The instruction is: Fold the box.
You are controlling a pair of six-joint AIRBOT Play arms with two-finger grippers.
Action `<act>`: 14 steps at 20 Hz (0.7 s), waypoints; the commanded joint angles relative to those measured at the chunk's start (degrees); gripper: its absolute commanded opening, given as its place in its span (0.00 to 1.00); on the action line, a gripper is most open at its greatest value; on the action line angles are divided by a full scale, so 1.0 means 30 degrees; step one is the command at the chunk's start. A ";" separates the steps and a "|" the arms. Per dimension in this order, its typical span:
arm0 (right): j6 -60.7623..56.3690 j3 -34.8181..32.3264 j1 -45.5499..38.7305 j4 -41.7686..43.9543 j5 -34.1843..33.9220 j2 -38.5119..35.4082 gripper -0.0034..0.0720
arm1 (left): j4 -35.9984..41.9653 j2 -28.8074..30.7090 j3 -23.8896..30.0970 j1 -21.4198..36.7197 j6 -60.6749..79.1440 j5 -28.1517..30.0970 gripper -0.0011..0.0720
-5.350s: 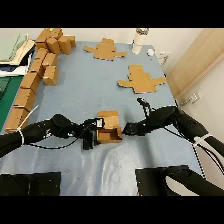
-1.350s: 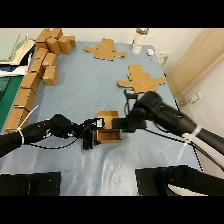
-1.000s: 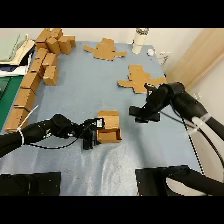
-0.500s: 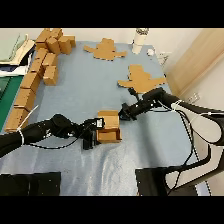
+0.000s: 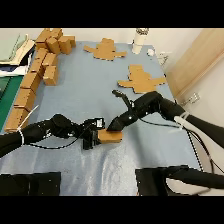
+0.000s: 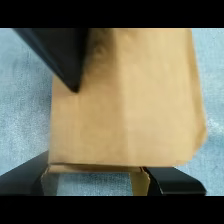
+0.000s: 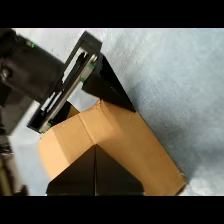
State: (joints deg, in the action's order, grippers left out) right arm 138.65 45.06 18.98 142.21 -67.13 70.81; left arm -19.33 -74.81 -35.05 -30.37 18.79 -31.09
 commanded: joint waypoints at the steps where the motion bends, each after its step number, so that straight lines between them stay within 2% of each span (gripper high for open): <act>1: 0.0619 -0.1821 0.2441 -0.3206 0.4248 -0.2710 0.05 | 0.0000 0.0007 -0.0007 0.0007 0.0007 0.0015 0.82; 5: 0.0656 -0.3461 0.5195 -0.6127 0.8087 -0.4721 0.05 | 0.0000 0.0007 -0.0007 0.0007 0.0007 0.0015 0.82; 10: 0.0670 -0.4532 0.6951 -0.8357 0.9610 -0.7431 0.05 | 0.0000 0.0007 -0.0007 0.0007 0.0007 0.0007 0.82; 12: 0.0874 -0.5209 0.7577 -1.0105 1.0178 -0.8335 0.05 | 0.0000 0.0007 -0.0007 0.0007 0.0007 0.0007 0.82; 13: 0.1428 -0.5668 0.7912 -1.0936 1.0601 -0.8568 0.07 | 0.0000 0.0007 -0.0007 0.0007 0.0007 0.0007 0.82; 14: 0.2033 -0.6011 0.8145 -1.1380 1.0870 -0.8641 0.17 | 0.0000 0.0007 -0.0007 0.0007 0.0007 0.0015 0.82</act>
